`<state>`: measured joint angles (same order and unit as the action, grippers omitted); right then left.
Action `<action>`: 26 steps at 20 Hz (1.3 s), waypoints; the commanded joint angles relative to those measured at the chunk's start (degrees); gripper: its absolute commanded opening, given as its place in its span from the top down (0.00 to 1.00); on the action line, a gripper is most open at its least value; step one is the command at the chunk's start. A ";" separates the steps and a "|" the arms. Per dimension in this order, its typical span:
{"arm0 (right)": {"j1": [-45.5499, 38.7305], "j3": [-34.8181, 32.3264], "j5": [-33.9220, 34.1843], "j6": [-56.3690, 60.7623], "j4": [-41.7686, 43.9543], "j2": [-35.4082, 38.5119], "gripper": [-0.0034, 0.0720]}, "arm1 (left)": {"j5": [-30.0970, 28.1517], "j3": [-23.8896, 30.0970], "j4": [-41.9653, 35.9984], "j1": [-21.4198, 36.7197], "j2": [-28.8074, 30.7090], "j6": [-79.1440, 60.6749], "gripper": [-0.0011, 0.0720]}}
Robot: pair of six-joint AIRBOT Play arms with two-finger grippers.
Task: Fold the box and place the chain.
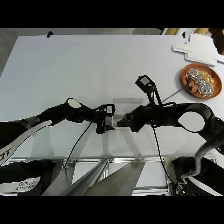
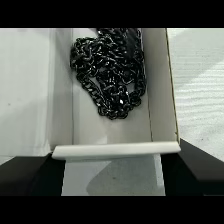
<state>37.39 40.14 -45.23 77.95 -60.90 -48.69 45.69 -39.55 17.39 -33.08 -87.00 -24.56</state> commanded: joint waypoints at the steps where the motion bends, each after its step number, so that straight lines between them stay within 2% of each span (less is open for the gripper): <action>1: 1.77 -1.53 5.25 0.74 1.36 -0.28 0.93 | -0.02 -0.04 0.00 0.02 0.00 -0.02 0.78; 5: 1.77 -3.52 4.85 1.99 1.36 -4.74 0.92 | -0.02 -0.04 0.02 0.02 0.00 -0.02 0.78; 6: 1.77 -3.54 4.68 1.99 1.36 -6.05 0.84 | -0.02 -0.04 0.02 0.02 0.00 -0.02 0.78; 7: 1.77 -3.52 4.63 1.97 1.42 -6.86 0.71 | -0.02 -0.04 0.02 0.02 0.00 -0.02 0.78; 8: 1.77 -3.50 4.46 1.84 1.40 -6.91 0.64 | -0.02 -0.04 0.02 0.02 0.00 -0.02 0.78; 12: -1.25 2.80 -1.99 -0.39 0.48 -6.67 0.64 | -0.04 -0.04 0.02 0.02 0.00 -0.02 0.78; 15: -9.57 9.62 -7.54 -0.55 -1.86 -6.67 0.66 | -0.02 -0.04 0.02 0.02 0.00 -0.02 0.78; 18: -18.40 11.87 -11.85 -0.50 -7.23 -6.69 0.67 | -0.02 -0.04 0.02 0.02 0.00 -0.02 0.78; 19: -20.85 11.87 -13.31 -0.46 -10.69 -7.04 0.77 | -0.02 -0.04 0.02 0.02 0.00 -0.02 0.78; 20: -22.71 11.82 -14.56 -0.35 -13.92 -7.65 0.82 | -0.02 -0.04 0.02 0.02 0.00 -0.02 0.78; 21: -24.22 11.67 -15.47 -0.02 -16.48 -8.57 0.82 | -0.02 -0.04 0.02 0.02 0.00 0.00 0.78; 24: -25.49 10.08 -14.51 -0.87 -20.72 -11.50 0.83 | 0.00 -0.04 0.02 0.02 0.02 -0.02 0.78; 25: -25.49 8.94 -10.51 -6.38 -21.16 -12.17 0.91 | 0.00 -0.04 0.02 0.02 0.00 0.00 0.78; 26: -25.49 7.28 -6.45 -18.45 -20.87 -12.28 0.91 | -0.02 -0.04 0.02 0.02 0.02 -0.02 0.78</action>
<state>13.32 49.60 -57.08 73.82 -78.11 -59.44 45.69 -39.55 17.39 -33.08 -87.00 -24.56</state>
